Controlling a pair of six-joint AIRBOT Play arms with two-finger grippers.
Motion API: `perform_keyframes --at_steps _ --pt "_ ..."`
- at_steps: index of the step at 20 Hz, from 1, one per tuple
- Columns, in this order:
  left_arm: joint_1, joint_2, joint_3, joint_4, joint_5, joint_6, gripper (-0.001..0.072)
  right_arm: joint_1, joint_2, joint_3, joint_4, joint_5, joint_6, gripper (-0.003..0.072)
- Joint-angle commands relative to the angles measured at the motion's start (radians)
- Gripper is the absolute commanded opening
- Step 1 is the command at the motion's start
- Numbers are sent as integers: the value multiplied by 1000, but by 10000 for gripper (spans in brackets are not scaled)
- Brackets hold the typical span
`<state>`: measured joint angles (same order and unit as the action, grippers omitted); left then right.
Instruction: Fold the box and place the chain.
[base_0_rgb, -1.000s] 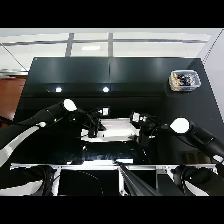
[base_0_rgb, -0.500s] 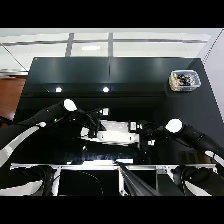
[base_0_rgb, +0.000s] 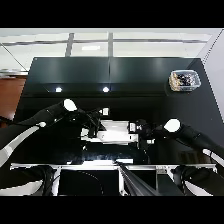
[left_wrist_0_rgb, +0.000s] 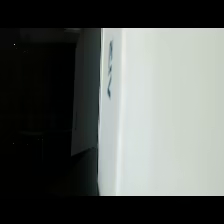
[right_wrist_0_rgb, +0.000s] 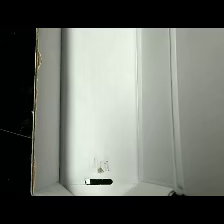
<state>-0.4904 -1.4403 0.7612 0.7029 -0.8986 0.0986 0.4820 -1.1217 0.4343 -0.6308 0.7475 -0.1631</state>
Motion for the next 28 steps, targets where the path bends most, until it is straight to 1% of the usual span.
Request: perform_keyframes --at_steps 1,7,8,9,12,15,16,17,18,19,20,22,25,26,27,28 --pt "0 0 0 0 0 0 26 0 -24 -1 -1 -24 -14 696" --pt "0 0 0 0 0 0 26 0 -37 -1 -5 -55 -14 694" --pt "0 0 0 0 0 0 26 0 -37 -1 -5 -53 -13 675" --pt "0 0 0 0 0 -1 26 0 -37 -1 -5 -53 -13 579" --pt "1 2 10 0 -12 -42 26 0 -37 -1 -5 -52 -13 572" --pt "14 20 32 27 -81 -115 31 0 -37 -1 -5 -53 -13 571" --pt "19 34 35 49 -101 -123 82 0 -37 -1 -5 -53 -13 570" --pt "23 50 35 64 -105 -140 232 0 -37 0 -5 -53 -13 570" --pt "26 67 35 82 -104 -161 400 0 -37 0 -5 -53 -13 571" --pt "31 84 36 101 -105 -180 510 0 -37 0 -5 -53 -13 571" --pt "37 105 36 117 -109 -208 540 0 -37 0 -5 -53 -13 570" --pt "46 161 36 175 -113 -283 540 0 -37 0 -4 -53 -2 571" --pt "51 276 36 288 -124 -534 538 0 -37 0 3 -53 2 571" --pt "51 312 35 310 -145 -610 523 0 -37 0 3 -53 2 571" --pt "51 346 35 315 -187 -684 392 0 -37 0 3 -53 2 571" --pt "51 372 35 314 -245 -730 218 0 -37 0 3 -53 2 571"
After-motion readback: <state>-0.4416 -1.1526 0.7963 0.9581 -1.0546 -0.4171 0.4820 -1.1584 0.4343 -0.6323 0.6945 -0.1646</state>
